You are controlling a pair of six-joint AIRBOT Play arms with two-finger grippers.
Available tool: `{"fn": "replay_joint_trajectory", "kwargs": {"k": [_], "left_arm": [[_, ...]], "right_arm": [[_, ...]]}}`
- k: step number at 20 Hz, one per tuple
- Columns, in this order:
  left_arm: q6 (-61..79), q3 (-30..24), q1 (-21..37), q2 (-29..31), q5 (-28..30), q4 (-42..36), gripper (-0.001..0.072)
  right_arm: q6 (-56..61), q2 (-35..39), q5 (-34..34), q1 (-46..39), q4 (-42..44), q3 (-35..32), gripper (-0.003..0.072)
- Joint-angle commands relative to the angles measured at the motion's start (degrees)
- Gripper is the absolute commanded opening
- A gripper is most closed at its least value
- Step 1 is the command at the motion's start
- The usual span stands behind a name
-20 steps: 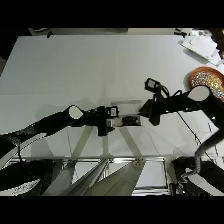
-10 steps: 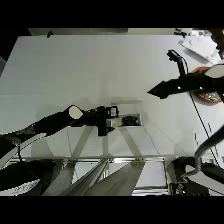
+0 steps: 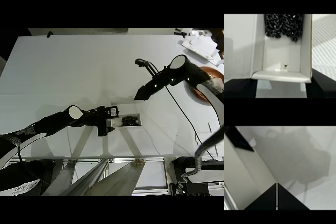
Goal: Fold the box and place the chain.
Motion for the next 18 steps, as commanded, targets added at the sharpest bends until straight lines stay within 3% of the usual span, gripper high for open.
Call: {"fn": "replay_joint_trajectory", "kwargs": {"k": [1, 12, 15, 18], "left_arm": [[0.02, 0.0, -0.02, -0.02, 0.02, 0.02, 0.0354], [0.02, 0.0, -0.02, -0.02, 0.0, 0.02, 0.0354], [0.02, 0.0, -0.02, -0.02, 0.0, 0.0, 0.0354], [0.02, 0.0, -0.02, -0.02, 0.04, 0.0, 0.0354]], "right_arm": [[-2.23, 0.39, 6.67, 2.97, -5.95, 0.92, 0.0008], [-3.43, 11.5, 8.07, 13.77, -14.97, -0.44, 0.0019], [-3.45, 11.78, 7.19, 15.76, -17.9, -2.32, 0.0214], [-6.45, 13.25, 3.8, 16.83, -17.86, -4.48, 0.0312]]}}
